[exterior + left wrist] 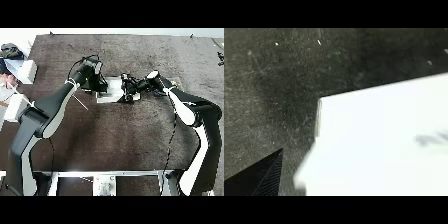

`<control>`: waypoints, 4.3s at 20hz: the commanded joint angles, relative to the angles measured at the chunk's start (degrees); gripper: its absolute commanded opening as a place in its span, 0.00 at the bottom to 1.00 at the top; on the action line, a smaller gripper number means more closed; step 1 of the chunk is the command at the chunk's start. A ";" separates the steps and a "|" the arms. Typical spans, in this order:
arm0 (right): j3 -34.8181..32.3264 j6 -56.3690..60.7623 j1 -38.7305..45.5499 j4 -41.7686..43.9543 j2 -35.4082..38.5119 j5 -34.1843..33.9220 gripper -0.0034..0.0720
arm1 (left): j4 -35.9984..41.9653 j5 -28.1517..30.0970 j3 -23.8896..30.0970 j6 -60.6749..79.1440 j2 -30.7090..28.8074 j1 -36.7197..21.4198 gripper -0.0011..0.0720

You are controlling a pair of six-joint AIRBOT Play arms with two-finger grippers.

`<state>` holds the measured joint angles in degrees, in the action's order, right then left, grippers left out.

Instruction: Fold the box and place the chain.

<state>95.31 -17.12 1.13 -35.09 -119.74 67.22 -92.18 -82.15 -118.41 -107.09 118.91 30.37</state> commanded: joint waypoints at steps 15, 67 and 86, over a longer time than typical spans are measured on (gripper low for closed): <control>0.04 0.02 -0.04 0.15 -0.02 -0.11 0.54 | 21.66 11.76 10.97 30.84 -17.79 -11.17 0.70; 0.04 0.02 -0.04 0.17 -0.02 -0.11 0.54 | 68.65 10.54 28.41 131.60 -1.46 -23.02 1.00; 0.04 0.02 -0.04 0.17 -0.02 -0.11 0.54 | 68.35 16.09 28.41 131.58 0.04 -18.64 1.00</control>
<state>95.31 -17.10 1.15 -34.92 -119.74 67.07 -23.46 -67.22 -89.97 24.47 118.93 10.98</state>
